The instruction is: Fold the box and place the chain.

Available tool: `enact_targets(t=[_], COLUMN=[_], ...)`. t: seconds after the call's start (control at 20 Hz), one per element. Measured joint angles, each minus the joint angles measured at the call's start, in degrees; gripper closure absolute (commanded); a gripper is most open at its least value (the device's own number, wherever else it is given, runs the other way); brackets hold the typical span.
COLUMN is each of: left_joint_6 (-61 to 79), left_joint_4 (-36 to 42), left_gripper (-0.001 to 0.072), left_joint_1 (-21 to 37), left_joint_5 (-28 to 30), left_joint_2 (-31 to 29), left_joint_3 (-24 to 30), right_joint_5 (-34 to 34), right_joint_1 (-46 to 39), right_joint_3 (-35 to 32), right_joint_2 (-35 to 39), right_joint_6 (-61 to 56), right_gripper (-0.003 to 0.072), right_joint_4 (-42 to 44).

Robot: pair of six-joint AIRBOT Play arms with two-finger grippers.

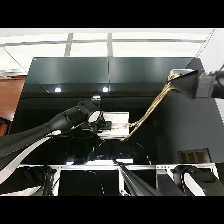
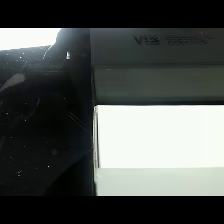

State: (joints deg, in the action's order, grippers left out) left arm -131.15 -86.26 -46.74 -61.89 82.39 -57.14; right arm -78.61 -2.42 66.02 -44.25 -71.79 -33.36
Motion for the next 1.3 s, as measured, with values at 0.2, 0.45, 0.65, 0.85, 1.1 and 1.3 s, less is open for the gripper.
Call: enact_targets(t=[0.2, 0.45, 0.65, 0.85, 1.1, 1.3], left_joint_6=[0.00, 0.02, 0.02, 0.02, 0.02, 0.02], left_joint_4=[0.00, 0.00, 0.00, 0.00, 0.00, 0.00], left_gripper=[0.0677, 0.0677, 0.0676, 0.0677, 0.0677, 0.0677], left_joint_1=[0.00, 0.00, 0.00, 0.00, 0.00, 0.00], left_joint_5=[-0.02, -0.02, 0.00, 0.00, 0.04, 0.04], left_joint_2=[0.00, 0.00, 0.00, 0.00, 0.00, 0.00], left_joint_3=[0.00, 0.00, 0.00, 0.00, 0.00, 0.00], right_joint_5=[-0.31, 1.75, 5.77, 11.87, 15.76, 17.70], right_joint_1=[4.42, 10.10, 15.45, 21.29, 24.90, 25.92], right_joint_3=[-3.76, -5.88, -8.52, -12.70, -14.93, -15.34], right_joint_2=[0.00, -0.44, -2.60, -6.69, -12.52, -16.15], right_joint_6=[0.46, 0.66, 0.66, 0.85, 1.36, 1.70], right_gripper=[0.0677, 0.0677, 0.0677, 0.0677, 0.0676, 0.0657], right_joint_4=[3.30, 4.52, 4.74, 4.83, 4.50, 4.42])
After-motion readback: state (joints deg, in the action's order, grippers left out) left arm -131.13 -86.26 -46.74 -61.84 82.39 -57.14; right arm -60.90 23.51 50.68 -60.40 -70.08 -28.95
